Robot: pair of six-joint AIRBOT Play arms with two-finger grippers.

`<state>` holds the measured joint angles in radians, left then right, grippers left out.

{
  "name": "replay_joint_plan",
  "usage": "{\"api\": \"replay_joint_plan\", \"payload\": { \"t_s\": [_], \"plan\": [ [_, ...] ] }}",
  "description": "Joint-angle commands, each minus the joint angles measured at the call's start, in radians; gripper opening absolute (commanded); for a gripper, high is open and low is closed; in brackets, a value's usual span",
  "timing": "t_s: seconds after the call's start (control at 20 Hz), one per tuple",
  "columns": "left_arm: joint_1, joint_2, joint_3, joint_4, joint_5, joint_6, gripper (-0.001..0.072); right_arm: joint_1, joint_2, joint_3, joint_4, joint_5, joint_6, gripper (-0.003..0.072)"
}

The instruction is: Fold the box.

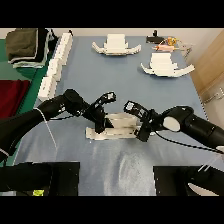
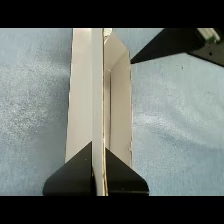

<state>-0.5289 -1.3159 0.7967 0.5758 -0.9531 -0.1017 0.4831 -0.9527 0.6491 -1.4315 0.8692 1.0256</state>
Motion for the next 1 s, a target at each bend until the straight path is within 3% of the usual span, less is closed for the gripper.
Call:
{"api": "replay_joint_plan", "payload": {
  "t_s": [0.0, 0.2, 0.4, 0.95],
  "plan": [
    [-0.001, 0.0, 0.0, 0.0, 0.0, 0.0, 0.0014, -0.188, -0.029, 0.0, 0.368, -0.014, -0.571, 0.072],
    [-0.001, 0.0, 0.0, 0.0, 0.0, 0.0, 0.0014, -0.293, -0.14, 0.0, 0.552, 0.076, -0.804, 0.072],
    [-0.001, 0.0, 0.0, 0.0, 0.0, 0.0, 0.0014, -0.297, -0.201, 0.0, 0.561, 0.085, -0.818, 0.072],
    [-0.001, 0.0, 0.0, 0.0, 0.0, 0.0, 0.0014, -0.296, -0.191, 0.0, 0.563, 0.091, -0.814, 0.072]
  ]
}}
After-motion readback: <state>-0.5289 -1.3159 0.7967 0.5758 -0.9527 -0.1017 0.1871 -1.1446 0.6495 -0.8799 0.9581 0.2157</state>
